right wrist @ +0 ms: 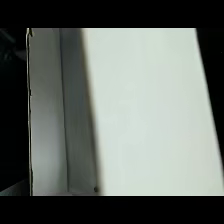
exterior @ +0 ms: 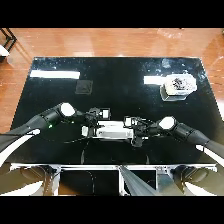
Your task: Fold the box and place the chain.
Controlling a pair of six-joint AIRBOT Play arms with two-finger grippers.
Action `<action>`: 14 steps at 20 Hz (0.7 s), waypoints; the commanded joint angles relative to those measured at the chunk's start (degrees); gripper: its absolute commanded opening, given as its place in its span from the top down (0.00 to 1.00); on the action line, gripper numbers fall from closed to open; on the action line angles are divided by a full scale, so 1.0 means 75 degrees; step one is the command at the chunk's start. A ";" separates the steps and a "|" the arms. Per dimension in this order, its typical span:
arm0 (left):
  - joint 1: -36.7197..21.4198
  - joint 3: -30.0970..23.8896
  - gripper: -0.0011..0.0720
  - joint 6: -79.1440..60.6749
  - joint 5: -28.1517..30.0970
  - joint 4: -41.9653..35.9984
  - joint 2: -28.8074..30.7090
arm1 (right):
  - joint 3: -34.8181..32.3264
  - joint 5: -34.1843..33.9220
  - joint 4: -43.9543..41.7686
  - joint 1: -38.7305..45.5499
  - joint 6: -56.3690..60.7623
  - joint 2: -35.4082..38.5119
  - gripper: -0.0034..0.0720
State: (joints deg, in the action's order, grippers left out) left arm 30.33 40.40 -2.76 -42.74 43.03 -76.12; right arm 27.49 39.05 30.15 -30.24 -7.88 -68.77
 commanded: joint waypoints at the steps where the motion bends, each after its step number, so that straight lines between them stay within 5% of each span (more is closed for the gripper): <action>1: 0.0000 0.0009 0.95 -0.0006 -0.0125 0.0003 -0.0003 | 0.0006 -0.0079 0.0239 0.0000 0.0221 -0.0015 0.03; 14: 0.0000 0.0006 0.95 -0.0006 -0.0192 0.0000 -0.0003 | 0.0006 -0.0111 0.0239 0.0000 0.0254 -0.0017 0.03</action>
